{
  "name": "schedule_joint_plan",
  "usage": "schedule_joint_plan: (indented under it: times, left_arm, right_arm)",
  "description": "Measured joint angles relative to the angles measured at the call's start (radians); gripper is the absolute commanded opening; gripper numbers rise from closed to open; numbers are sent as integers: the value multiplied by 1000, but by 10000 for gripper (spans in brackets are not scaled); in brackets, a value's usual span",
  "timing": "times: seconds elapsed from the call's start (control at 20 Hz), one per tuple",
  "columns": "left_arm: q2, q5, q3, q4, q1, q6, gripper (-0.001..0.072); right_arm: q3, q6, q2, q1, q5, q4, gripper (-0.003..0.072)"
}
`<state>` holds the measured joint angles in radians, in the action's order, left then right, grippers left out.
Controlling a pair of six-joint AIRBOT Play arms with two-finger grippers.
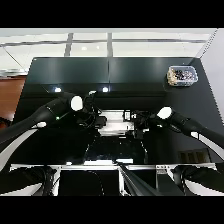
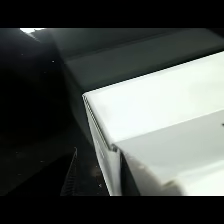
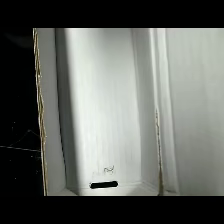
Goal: Fold the box and place the chain.
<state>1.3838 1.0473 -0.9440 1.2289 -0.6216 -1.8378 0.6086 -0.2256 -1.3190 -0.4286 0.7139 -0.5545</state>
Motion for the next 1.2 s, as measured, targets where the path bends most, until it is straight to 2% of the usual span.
schedule_joint_plan:
  times: [0.35, 0.8, 0.85, 1.0, 1.05, 1.1, 1.2]
  left_arm:
    - [70, 65, -101, 221, -145, -208, 332]
    - [104, 82, -129, 274, -188, -456, 322]
    - [105, 82, -129, 274, -190, -473, 227]
    - [107, 81, -131, 277, -195, -503, 216]
    - [107, 81, -131, 277, -197, -510, 105]
    - [107, 81, -131, 277, -198, -515, 27]
    - [108, 86, -132, 281, -200, -521, 27]
  right_arm:
    - [0, 0, 0, 0, 0, 0, 24]
    - [0, 0, 0, 0, 1, 0, 24]
    - [0, 0, 0, 0, 0, 0, 24]
    - [0, 0, 0, 0, 0, 0, 24]
    - [0, 0, 0, 0, 1, 0, 24]
    - [0, 0, 0, 0, 1, 0, 24]
    - [0, -1, 0, 0, 2, -1, 24]
